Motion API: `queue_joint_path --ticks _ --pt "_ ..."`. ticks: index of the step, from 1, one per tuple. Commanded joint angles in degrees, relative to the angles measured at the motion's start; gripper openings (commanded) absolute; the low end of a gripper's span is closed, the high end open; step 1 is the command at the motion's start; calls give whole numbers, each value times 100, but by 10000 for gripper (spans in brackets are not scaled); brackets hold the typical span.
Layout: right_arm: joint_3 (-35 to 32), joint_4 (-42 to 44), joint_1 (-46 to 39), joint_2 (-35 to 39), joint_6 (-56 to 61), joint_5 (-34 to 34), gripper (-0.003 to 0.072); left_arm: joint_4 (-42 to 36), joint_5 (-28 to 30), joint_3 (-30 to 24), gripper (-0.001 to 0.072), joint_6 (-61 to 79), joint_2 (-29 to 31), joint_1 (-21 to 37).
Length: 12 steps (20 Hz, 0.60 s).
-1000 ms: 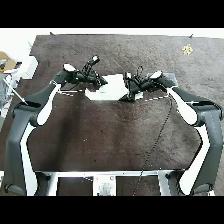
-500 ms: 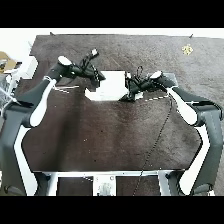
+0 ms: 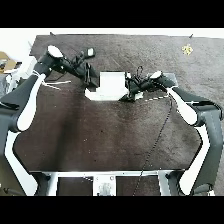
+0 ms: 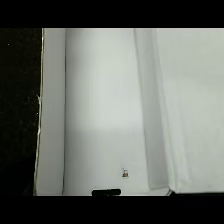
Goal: Fold the box and place the chain.
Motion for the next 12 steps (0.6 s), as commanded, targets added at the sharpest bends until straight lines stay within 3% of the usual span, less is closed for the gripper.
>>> queue_joint_path --ticks 1,6,12 --pt "-2 7 2 -2 7 0 507 695 807 -581 555 98 31 -190" --pt "-2 7 4 -2 7 0 507 710 1735 -1172 555 592 31 -387" --pt "-2 7 4 -2 7 0 507 658 1829 -1172 553 590 24 -411"
